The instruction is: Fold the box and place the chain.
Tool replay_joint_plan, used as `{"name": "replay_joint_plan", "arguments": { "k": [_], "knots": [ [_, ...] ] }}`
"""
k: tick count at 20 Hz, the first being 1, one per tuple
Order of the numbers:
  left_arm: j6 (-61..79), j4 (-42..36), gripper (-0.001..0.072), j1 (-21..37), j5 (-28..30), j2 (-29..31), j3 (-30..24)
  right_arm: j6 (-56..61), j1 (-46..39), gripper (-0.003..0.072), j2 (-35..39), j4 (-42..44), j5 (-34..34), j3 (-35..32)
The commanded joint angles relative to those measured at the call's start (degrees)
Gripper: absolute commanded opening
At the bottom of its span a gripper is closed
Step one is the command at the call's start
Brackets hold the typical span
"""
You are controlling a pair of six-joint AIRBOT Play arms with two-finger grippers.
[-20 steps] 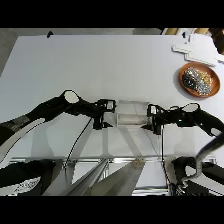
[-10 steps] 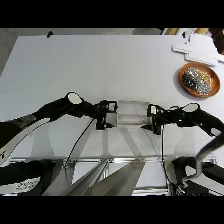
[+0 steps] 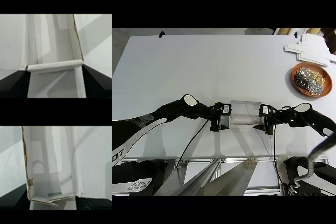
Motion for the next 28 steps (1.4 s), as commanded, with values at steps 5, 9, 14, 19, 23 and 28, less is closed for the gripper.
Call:
{"name": "replay_joint_plan", "arguments": {
  "k": [5, 9, 14, 19, 23, 28],
  "knots": [
    [1.22, -2.93, 0.0700, -0.85, 0.50, -1.49, 0.00, 0.02, -0.02, 0.0413, 0.04, 0.02, 0.00, 0.02],
    [0.72, -2.97, 0.0699, -1.36, 0.96, -1.62, 0.00, 0.02, -0.02, 0.0413, 0.04, 0.02, 0.00, 0.02],
    [0.15, -4.61, 0.0693, -1.64, 1.14, -2.95, 0.09, 0.02, -0.02, 0.0413, 0.04, 0.02, 0.00, 0.02],
    [0.15, -5.55, 0.0417, -1.77, 1.60, -2.97, 0.09, 0.02, -0.02, 0.0413, 0.04, 0.02, 0.00, 0.02],
    [-0.48, -5.16, 0.0311, -2.32, 2.36, -2.95, 0.09, 0.02, -0.02, 0.0413, 0.04, 0.02, 0.00, 0.02],
    [-0.52, -5.14, 0.0311, -2.32, 2.10, -2.93, 0.09, 0.02, -0.02, 0.0413, 0.04, 0.02, 0.00, 0.02]
  ]
}}
